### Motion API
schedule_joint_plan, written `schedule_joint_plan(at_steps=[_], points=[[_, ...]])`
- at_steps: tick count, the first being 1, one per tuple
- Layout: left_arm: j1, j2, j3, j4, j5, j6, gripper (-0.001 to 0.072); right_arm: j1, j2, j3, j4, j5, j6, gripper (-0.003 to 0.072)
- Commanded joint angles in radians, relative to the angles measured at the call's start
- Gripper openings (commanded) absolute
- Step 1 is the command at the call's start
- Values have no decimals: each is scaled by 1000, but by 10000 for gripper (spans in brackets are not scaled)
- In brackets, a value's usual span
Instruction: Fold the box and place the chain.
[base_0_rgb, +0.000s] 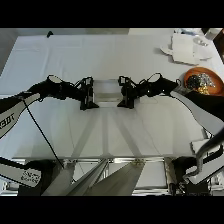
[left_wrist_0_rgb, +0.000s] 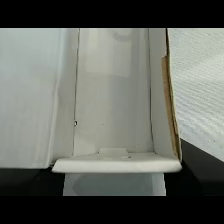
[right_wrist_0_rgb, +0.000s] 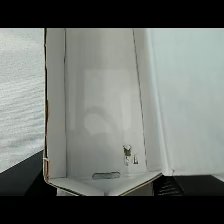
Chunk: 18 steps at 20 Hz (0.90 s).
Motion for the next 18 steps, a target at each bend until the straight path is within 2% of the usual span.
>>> schedule_joint_plan(at_steps=[1, 18], points=[[0, 0, 1, 1, 4, 0, 391, 1, 0, 0, 0, 0, -1, 456], [0, 0, 1, 2, 4, 0, 393, 1, 0, 0, 6, 0, 0, 458]])
